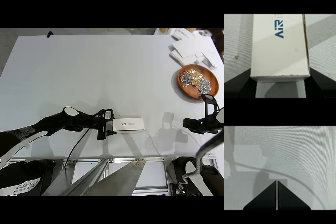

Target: Fold the box and place the chain.

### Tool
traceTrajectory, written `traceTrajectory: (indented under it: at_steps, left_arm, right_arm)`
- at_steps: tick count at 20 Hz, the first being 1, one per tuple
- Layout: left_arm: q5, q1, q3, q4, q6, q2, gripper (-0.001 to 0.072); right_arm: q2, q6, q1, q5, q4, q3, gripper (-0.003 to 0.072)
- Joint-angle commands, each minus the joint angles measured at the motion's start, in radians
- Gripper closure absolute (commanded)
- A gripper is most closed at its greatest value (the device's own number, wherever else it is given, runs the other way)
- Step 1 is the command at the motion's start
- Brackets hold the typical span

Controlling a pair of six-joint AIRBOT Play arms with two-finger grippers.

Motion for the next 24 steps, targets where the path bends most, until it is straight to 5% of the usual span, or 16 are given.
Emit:
traceTrajectory:
  at_steps: [1, 6, 12, 17, 21, 24]
  left_arm:
    - [-0.018, 0.0, 0.0, 0.0, -0.002, 0.0, 0.0641]
    - [0.019, 0.002, 0.0, 0.0, -0.064, 0.055, 0.0577]
    - [0.232, 0.126, 0.0, 0.041, -0.368, 0.316, 0.0557]
    - [0.399, 0.406, 0.0, 0.475, -0.898, 0.529, 0.0557]
    - [0.32, 0.745, 0.0, 0.839, -1.28, 0.583, 0.0559]
    - [0.204, 0.985, 0.0, 0.993, -1.426, 0.552, 0.0558]
  right_arm:
    - [0.001, 0.0, -0.001, 0.001, 0.0, -0.001, 0.0673]
    - [0.001, 0.0, -0.001, 0.001, 0.001, -0.001, 0.0673]
    - [0.001, 0.0, -0.001, 0.001, 0.0, -0.001, 0.0673]
    - [0.001, 0.0, -0.001, 0.001, 0.0, -0.001, 0.0673]
    - [0.001, 0.0, -0.001, 0.001, 0.0, -0.001, 0.0673]
    - [0.001, 0.0, -0.001, 0.001, 0.001, -0.001, 0.0673]
